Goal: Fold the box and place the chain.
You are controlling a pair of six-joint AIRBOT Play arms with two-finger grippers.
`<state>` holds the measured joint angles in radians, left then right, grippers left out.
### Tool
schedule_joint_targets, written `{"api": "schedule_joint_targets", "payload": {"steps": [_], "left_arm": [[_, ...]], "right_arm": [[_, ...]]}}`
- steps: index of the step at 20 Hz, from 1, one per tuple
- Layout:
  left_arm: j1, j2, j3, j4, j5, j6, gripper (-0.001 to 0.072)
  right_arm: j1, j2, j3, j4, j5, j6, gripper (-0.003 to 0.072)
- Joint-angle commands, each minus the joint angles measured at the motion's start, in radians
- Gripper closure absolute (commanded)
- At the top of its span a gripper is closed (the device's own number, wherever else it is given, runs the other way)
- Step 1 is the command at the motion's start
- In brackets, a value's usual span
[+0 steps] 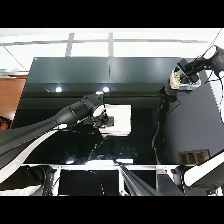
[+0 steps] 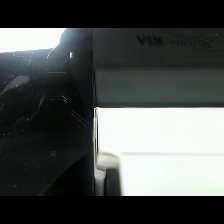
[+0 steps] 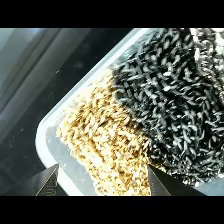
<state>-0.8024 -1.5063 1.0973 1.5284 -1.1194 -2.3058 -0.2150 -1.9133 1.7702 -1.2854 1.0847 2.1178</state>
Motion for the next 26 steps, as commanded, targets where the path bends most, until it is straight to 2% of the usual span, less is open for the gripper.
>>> {"api": "schedule_joint_targets", "payload": {"steps": [1, 4, 6, 7, 8, 9, 10, 14, 19, 21, 26], "left_arm": [[0.001, 0.0, 0.0, 0.0, 0.002, 0.002, 0.0684], [0.001, 0.0, 0.0, 0.001, 0.008, 0.002, 0.0684], [0.001, 0.0, 0.0, 0.001, 0.008, 0.002, 0.0683], [0.001, 0.0, 0.0, 0.001, 0.007, 0.002, 0.0684], [0.001, 0.0, 0.0, 0.001, 0.008, 0.002, 0.0684], [0.001, 0.0, 0.0, 0.001, 0.008, 0.002, 0.0684], [0.001, 0.0, 0.0, 0.001, 0.008, 0.002, 0.0684], [0.001, 0.0, 0.0, 0.0, 0.007, 0.002, 0.0683], [0.001, 0.0, 0.0, 0.001, 0.008, 0.002, 0.0684], [0.001, 0.0, 0.0, 0.0, 0.009, 0.002, 0.0684], [0.001, 0.0, 0.0, 0.0, 0.007, 0.002, 0.0684]], "right_arm": [[-0.003, -0.028, 0.01, 0.016, 0.012, 0.026, 0.0095], [0.002, -0.046, 0.01, 0.018, 0.035, 0.025, 0.0095], [0.004, -0.051, 0.01, 0.018, 0.038, 0.017, 0.0212], [0.005, -0.051, 0.01, 0.022, 0.039, -0.01, 0.0215], [0.005, -0.05, 0.01, 0.037, 0.047, -0.051, 0.0425], [0.005, -0.047, 0.01, 0.053, 0.064, -0.092, 0.0603], [0.005, -0.04, 0.011, 0.06, 0.083, -0.137, 0.0678], [-0.003, 0.057, 0.023, 0.056, 0.101, -0.302, 0.0671], [-0.011, 0.282, 0.024, 0.055, 0.119, -0.504, 0.0672], [-0.021, 0.382, 0.035, 0.055, 0.09, -0.513, 0.0672], [-0.038, 0.552, 0.16, 0.074, 0.109, -0.537, 0.0672]]}}
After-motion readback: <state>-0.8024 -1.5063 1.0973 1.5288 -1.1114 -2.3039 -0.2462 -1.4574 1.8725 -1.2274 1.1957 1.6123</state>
